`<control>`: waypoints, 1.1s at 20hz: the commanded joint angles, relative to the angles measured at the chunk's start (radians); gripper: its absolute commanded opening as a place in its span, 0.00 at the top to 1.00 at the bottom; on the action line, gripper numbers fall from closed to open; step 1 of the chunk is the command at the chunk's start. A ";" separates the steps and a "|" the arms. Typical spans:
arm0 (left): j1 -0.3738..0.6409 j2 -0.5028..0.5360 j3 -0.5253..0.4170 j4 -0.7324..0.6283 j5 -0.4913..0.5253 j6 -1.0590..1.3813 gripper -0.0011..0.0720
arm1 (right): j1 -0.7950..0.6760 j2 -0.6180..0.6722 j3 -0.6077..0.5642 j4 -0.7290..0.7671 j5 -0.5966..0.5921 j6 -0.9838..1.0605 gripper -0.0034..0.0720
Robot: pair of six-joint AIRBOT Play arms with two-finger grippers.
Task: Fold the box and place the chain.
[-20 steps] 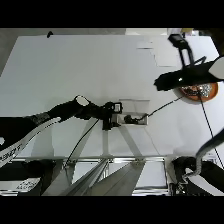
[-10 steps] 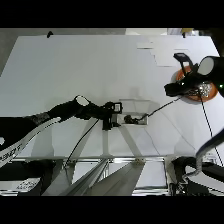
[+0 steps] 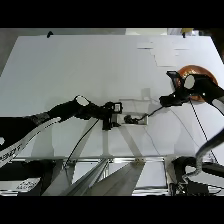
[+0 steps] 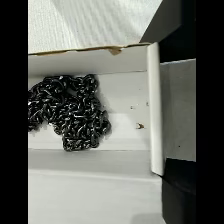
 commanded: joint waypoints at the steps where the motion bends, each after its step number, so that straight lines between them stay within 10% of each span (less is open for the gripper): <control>1: 0.001 0.001 0.000 0.000 0.000 0.000 0.75 | -0.001 -0.007 -0.010 -0.006 -0.027 0.022 0.55; 6: 0.001 0.001 0.000 0.000 0.000 0.000 0.75 | 0.003 -0.030 -0.014 -0.007 -0.042 0.027 0.60; 11: 0.001 0.001 0.000 0.000 0.000 0.000 0.75 | 0.031 -0.035 -0.014 -0.010 -0.045 0.015 0.93; 22: 0.001 0.001 0.000 0.000 0.000 0.000 0.75 | 0.033 0.293 -0.014 -0.011 0.066 0.015 0.93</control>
